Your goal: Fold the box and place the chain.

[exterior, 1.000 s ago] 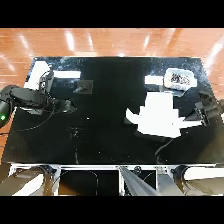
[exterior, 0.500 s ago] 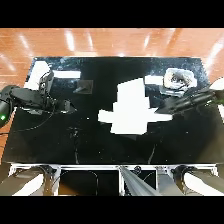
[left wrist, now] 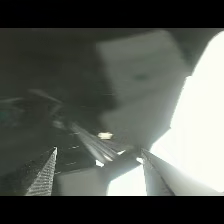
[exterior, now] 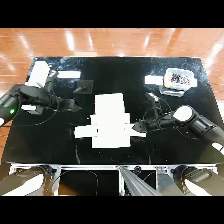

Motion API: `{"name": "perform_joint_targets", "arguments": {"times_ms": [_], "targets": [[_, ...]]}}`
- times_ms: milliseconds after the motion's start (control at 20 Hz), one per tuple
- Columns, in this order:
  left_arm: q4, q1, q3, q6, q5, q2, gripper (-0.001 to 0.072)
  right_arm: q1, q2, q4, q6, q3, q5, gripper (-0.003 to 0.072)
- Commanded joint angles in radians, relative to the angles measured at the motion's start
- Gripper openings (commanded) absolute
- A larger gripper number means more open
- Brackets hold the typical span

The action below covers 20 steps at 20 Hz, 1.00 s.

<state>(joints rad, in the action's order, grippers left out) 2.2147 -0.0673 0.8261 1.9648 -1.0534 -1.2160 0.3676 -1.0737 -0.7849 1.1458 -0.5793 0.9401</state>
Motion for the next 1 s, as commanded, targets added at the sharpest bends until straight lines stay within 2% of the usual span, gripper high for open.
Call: {"name": "perform_joint_targets", "arguments": {"times_ms": [0,100,300,450,750,800,950], "targets": [[0.337,0.013,0.059,0.343,-0.213,-0.167,0.0604,0.025,0.005,0.006,0.017,0.014,-0.019,0.0032],[0.391,0.015,0.111,0.413,-0.313,-0.283,0.0604,0.025,0.005,0.006,0.017,0.014,-0.013,0.0031],[0.396,-0.03,0.179,0.475,-0.425,-0.469,0.0604,0.025,0.005,0.007,0.018,0.014,-0.012,0.0031],[0.397,-0.088,0.213,0.531,-0.466,-0.521,0.0604,0.025,0.005,0.007,0.018,0.014,-0.013,0.0031],[0.355,-0.19,0.224,0.587,-0.44,-0.527,0.0594,0.025,0.005,0.01,0.025,0.014,-0.022,0.0032],[0.35,-0.189,0.229,0.587,-0.435,-0.527,0.0511,0.025,0.005,0.01,0.026,0.014,-0.021,0.0031],[0.348,-0.169,0.251,0.587,-0.439,-0.527,0.0171,0.025,0.005,0.01,0.026,0.014,-0.021,0.0031]]}}
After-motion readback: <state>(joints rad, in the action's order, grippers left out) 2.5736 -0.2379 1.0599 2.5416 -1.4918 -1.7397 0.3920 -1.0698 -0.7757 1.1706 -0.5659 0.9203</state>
